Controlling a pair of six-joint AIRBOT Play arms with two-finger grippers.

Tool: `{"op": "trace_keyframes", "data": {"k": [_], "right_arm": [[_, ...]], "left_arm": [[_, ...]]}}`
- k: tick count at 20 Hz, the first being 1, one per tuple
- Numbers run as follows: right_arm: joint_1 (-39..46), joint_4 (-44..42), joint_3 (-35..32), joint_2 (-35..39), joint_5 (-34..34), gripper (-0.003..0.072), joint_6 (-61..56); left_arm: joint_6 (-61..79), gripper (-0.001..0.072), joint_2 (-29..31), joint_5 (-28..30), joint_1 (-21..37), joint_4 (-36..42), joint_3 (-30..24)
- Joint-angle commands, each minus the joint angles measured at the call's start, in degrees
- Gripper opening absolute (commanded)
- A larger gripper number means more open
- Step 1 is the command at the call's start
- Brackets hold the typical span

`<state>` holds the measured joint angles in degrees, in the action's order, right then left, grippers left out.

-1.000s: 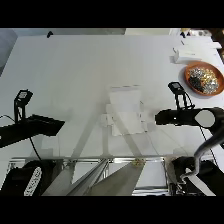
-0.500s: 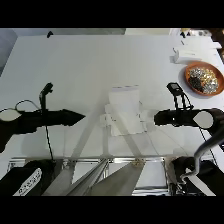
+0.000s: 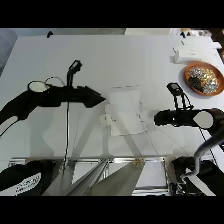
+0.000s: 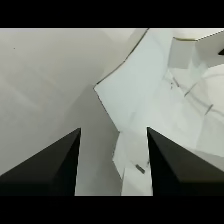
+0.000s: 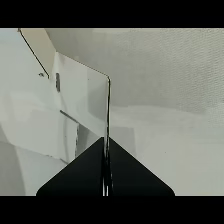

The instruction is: Fold the box and place the chain.

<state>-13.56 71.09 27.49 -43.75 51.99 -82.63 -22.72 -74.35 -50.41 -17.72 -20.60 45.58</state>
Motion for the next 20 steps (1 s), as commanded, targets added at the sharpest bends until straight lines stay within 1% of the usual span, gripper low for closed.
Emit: {"op": "trace_keyframes", "data": {"k": [1,4,8,11,14,17,19,20], "right_arm": [[-0.1,0.0,0.0,0.0,0.3,0.002,0.0],[-0.1,0.0,0.0,0.0,0.3,0.002,0.0],[0.0,0.0,0.0,0.0,0.3,0.002,0.0],[-0.1,0.0,0.0,0.0,0.3,0.002,0.0],[0.0,0.0,0.0,0.0,0.3,0.002,0.0],[0.0,0.0,0.0,0.0,0.3,0.002,0.0],[-0.1,0.0,0.0,0.0,0.3,0.002,0.0],[0.0,0.0,0.0,0.0,0.3,0.002,0.0]], "left_arm": [[1.1,0.0459,-5.6,1.0,-1.8,-5.5,4.7],[0.8,0.0484,-10.0,-0.9,-2.0,-9.9,6.3],[1.4,0.0487,-15.5,-5.3,-2.2,-9.9,10.1],[1.4,0.0487,-18.6,-7.0,-3.5,-8.9,13.6],[1.9,0.0487,-19.4,-8.4,-3.8,-8.6,15.5],[1.2,0.049,-19.0,-11.3,-0.8,-9.6,16.0],[-0.2,0.0494,-18.9,-14.6,1.5,-10.1,16.0],[-1.1,0.0509,-18.9,-16.1,2.4,-10.1,16.0]]}}
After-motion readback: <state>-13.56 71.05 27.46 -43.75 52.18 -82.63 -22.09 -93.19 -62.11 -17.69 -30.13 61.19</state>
